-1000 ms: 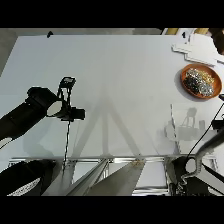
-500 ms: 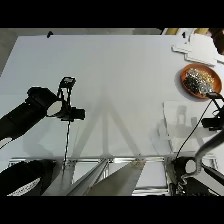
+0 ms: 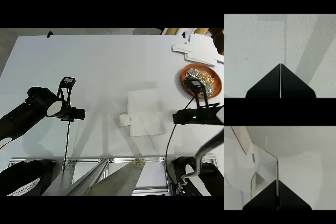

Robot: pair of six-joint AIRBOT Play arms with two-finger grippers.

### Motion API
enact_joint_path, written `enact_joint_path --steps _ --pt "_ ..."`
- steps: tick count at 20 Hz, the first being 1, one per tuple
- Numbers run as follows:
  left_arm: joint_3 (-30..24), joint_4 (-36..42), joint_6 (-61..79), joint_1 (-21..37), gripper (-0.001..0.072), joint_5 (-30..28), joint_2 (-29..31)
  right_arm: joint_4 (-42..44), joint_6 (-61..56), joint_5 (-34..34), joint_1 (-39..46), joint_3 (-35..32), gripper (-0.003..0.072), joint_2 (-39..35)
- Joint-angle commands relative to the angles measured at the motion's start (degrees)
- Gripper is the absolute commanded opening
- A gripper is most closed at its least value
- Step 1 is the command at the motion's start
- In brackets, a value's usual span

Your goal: Fold the box and place the chain.

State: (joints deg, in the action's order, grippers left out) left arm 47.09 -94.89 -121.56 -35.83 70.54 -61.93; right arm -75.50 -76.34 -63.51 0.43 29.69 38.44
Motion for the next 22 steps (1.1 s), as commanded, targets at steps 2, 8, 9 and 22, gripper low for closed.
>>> enact_joint_path --steps 2,8,9,22 --pt "0.0 0.0 0.0 0.0 0.0009 -2.2 0.0 5.2 -5.8 9.2 -13.0 -9.1 0.0018 -3.7" --pt "0.0 0.0 8.3 0.0 0.0010 -15.0 -0.1 4.9 -6.3 13.6 -20.0 -9.5 0.0018 -3.7" --pt "0.0 1.0 12.2 0.0 0.0023 -16.4 -0.1 4.8 -6.3 13.6 -20.0 -9.5 0.0018 -3.7" --pt "0.0 76.1 93.2 17.3 0.0513 -4.0 -19.8 4.9 -6.2 13.4 -20.0 -9.5 0.0019 -3.7"
